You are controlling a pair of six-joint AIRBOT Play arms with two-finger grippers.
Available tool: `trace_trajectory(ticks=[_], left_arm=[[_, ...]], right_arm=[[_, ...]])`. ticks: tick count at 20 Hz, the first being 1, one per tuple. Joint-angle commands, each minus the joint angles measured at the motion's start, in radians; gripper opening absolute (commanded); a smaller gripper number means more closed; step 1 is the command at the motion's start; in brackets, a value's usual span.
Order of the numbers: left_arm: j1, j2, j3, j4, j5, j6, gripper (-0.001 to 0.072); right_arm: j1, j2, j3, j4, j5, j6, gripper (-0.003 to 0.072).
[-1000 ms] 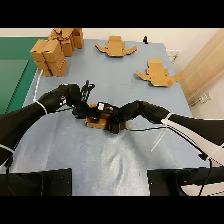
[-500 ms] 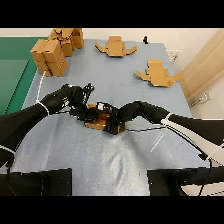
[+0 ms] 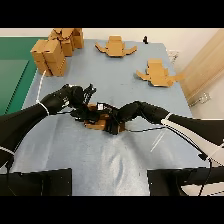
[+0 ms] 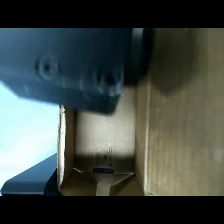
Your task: Fold the box.
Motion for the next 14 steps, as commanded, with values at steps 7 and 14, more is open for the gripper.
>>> trace_trajectory(ticks=[7, 14], left_arm=[[0.002, 0.000, 0.000, -0.007, 0.007, -0.011, 0.0111], [0.002, 0.000, 0.000, -0.031, 0.011, -0.004, 0.0025]], right_arm=[[0.000, 0.000, 0.001, 0.003, 0.000, 0.003, 0.0159], [0.000, 0.000, 0.001, 0.003, 0.000, 0.003, 0.0158]])
